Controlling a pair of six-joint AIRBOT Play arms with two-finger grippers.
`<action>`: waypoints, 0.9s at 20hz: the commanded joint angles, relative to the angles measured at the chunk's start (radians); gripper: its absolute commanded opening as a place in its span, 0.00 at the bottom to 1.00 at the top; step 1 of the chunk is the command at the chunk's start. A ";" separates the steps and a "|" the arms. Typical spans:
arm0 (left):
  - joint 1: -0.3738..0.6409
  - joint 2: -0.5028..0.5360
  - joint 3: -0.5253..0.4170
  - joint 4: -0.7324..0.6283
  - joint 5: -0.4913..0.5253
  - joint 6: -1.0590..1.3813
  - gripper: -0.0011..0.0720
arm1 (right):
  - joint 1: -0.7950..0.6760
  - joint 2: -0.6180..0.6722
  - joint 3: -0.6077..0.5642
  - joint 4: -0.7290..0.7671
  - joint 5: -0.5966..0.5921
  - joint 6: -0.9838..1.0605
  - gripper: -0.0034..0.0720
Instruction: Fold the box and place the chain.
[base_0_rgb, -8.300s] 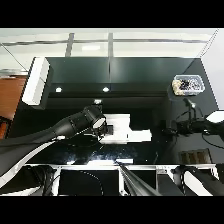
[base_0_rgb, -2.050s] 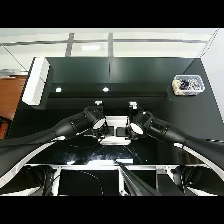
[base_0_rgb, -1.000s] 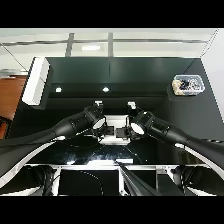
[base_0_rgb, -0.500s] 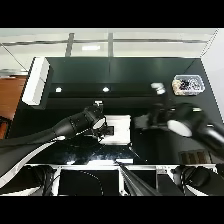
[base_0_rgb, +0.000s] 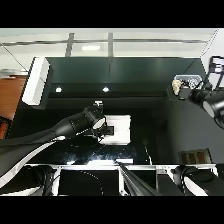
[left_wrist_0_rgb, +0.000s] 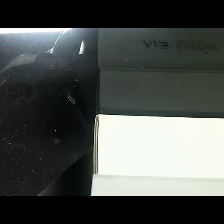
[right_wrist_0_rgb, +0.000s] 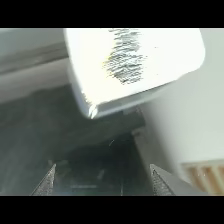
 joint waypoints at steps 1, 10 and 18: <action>-0.001 0.000 0.000 0.000 0.000 0.000 0.06 | -0.196 -0.116 0.028 0.146 -0.188 -0.026 0.99; -0.001 0.000 0.000 0.000 -0.001 0.000 0.06 | -0.249 -0.421 0.422 0.183 -0.114 -0.088 0.98; 0.000 0.000 0.000 0.000 0.000 0.000 0.06 | -0.306 -0.659 0.618 0.235 0.119 -0.015 0.98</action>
